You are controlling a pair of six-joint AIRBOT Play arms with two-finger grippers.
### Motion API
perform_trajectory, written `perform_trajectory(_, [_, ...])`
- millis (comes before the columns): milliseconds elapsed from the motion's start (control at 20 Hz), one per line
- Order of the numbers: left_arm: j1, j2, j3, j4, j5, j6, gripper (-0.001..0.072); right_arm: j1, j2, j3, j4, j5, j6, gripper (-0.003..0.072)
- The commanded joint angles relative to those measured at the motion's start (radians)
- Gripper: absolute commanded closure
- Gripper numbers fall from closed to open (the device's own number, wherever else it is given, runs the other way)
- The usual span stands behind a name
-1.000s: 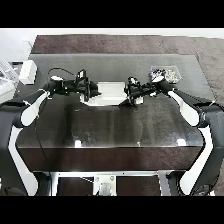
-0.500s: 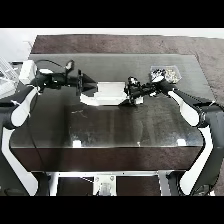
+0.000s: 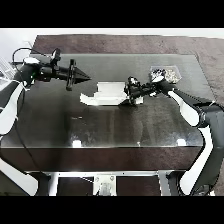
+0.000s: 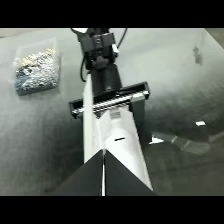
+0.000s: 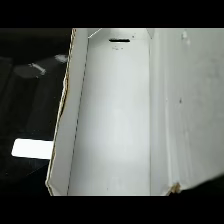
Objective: Fold the box and place the chain.
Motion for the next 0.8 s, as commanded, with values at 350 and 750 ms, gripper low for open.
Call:
perform_trajectory(350, [-0.163,0.107,-0.201,0.078,0.27,0.029,0.0691,0.0,0.0,0.0,0.0,0.001,0.0,0.01])
perform_trajectory(750, [-0.168,0.045,-0.219,-0.069,0.512,0.031,0.0692,0.0,0.0,0.0,0.0,0.001,0.0,0.01])
